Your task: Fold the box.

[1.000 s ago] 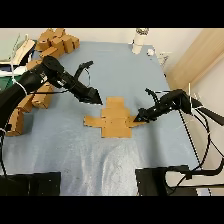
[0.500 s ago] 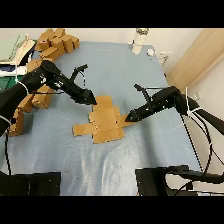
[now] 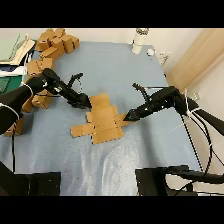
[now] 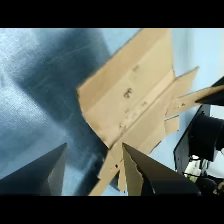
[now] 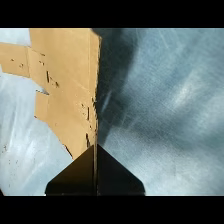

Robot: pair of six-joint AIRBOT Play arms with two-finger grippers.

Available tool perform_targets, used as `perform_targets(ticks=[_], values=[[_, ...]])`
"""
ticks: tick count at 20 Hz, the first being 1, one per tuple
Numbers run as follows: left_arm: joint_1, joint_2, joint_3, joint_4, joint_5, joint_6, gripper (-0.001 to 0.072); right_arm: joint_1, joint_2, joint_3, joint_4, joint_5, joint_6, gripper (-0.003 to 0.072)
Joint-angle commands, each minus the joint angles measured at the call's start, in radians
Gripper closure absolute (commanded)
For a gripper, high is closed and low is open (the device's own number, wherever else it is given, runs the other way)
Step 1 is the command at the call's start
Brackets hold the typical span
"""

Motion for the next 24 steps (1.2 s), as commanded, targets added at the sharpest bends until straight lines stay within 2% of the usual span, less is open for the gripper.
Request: perform_targets(ticks=[1, 6, 10, 11, 12, 15, 24], values=[[-0.002, -0.064, 0.0, -0.093, 0.013, 0.056, 0.0191, 0.003, 0.001, -0.002, 0.024, -0.003, -0.018, 0.0682], [-0.003, -0.099, 0.0, -0.238, 0.008, 0.18, 0.0192, 0.035, 0.0, -0.01, 0.02, 0.0, -0.022, 0.0682], [0.002, -0.099, 0.0, -0.266, -0.084, 0.222, 0.0194, 0.035, 0.0, -0.01, 0.006, 0.014, -0.021, 0.0681], [0.002, -0.099, 0.0, -0.265, -0.122, 0.224, 0.0336, 0.035, 0.0, -0.01, 0.006, 0.023, -0.021, 0.0682], [0.002, -0.099, 0.0, -0.265, -0.162, 0.233, 0.0368, 0.035, 0.0, -0.01, 0.006, 0.028, -0.021, 0.0682], [0.002, -0.099, 0.0, -0.262, -0.213, 0.233, 0.0368, 0.035, 0.0, -0.01, 0.005, 0.033, -0.021, 0.0682], [0.004, -0.099, 0.0, -0.269, -0.194, 0.244, 0.0369, 0.035, 0.0, -0.01, 0.002, 0.037, -0.018, 0.0682]])
